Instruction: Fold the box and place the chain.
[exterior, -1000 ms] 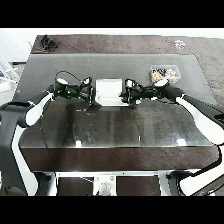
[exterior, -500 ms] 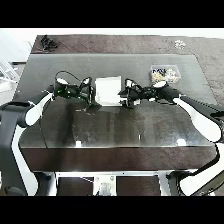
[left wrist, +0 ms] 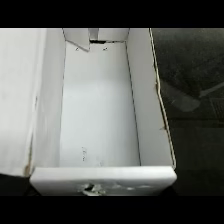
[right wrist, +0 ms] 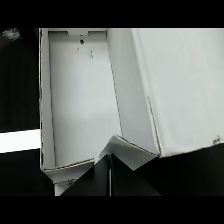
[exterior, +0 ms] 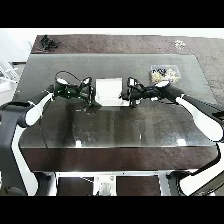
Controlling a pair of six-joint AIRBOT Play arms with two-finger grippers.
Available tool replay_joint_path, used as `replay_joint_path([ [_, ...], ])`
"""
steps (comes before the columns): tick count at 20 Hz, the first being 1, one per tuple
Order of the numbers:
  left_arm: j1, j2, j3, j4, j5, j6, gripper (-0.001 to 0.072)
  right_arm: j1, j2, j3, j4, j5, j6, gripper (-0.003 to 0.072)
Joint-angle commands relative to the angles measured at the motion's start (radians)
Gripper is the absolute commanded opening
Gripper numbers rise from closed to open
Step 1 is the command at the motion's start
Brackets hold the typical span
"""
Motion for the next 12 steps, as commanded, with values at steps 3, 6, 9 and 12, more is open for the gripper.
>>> replay_joint_path([
  [3, 0.000, 0.000, 0.000, 0.001, 0.000, 0.002, 0.0039, -0.029, 0.087, 0.000, -0.198, 0.095, 0.184, 0.0009],
  [6, 0.000, 0.000, 0.000, 0.001, 0.000, 0.002, 0.0039, -0.034, 0.145, 0.000, -0.292, 0.095, 0.395, 0.0008],
  [9, 0.000, 0.000, 0.000, 0.001, 0.000, 0.002, 0.0038, -0.057, 0.221, 0.000, -0.293, 0.026, 0.678, 0.0007],
  [12, 0.000, 0.000, 0.000, 0.001, 0.000, 0.002, 0.0039, -0.137, 0.260, 0.000, -0.293, 0.017, 0.929, 0.0008],
])
